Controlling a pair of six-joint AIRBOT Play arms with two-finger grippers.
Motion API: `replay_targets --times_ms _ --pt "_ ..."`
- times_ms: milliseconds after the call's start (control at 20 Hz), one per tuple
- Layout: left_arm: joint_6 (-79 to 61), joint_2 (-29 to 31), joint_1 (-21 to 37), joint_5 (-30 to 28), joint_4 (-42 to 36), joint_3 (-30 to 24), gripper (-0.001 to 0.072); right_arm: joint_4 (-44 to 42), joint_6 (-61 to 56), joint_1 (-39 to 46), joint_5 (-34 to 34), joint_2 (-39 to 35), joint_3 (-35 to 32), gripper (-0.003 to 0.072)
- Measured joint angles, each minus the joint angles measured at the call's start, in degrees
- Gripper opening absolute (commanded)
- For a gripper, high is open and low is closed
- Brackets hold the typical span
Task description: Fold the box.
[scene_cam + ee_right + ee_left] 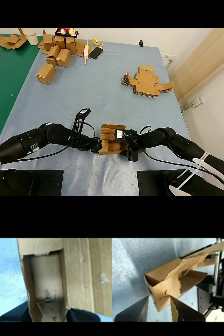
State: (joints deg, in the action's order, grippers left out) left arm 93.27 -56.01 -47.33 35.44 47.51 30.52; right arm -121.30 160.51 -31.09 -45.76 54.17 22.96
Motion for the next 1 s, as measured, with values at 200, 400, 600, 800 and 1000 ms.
replay_targets --times_ms 200,400,600,800,1000 --pt "9.3 -2.5 -2.3 1.4 8.0 4.1 0.0446 0.0 0.0 0.0 0.0 0.0 0.0 0.0443" --pt "15.7 -5.0 -3.2 3.9 12.8 7.7 0.0445 0.0 -0.1 0.0 -0.1 0.0 0.0 0.0443" --pt "20.4 -7.4 -4.9 5.9 15.6 10.6 0.0445 0.0 0.0 0.0 -0.1 0.0 0.0 0.0444" --pt "27.7 -10.2 -8.7 7.9 20.9 13.2 0.0446 0.0 0.0 0.0 -0.1 0.0 0.0 0.0444" --pt "36.6 -12.9 -12.5 10.5 26.9 16.0 0.0446 0.0 0.0 0.0 -0.1 0.0 0.0 0.0444"
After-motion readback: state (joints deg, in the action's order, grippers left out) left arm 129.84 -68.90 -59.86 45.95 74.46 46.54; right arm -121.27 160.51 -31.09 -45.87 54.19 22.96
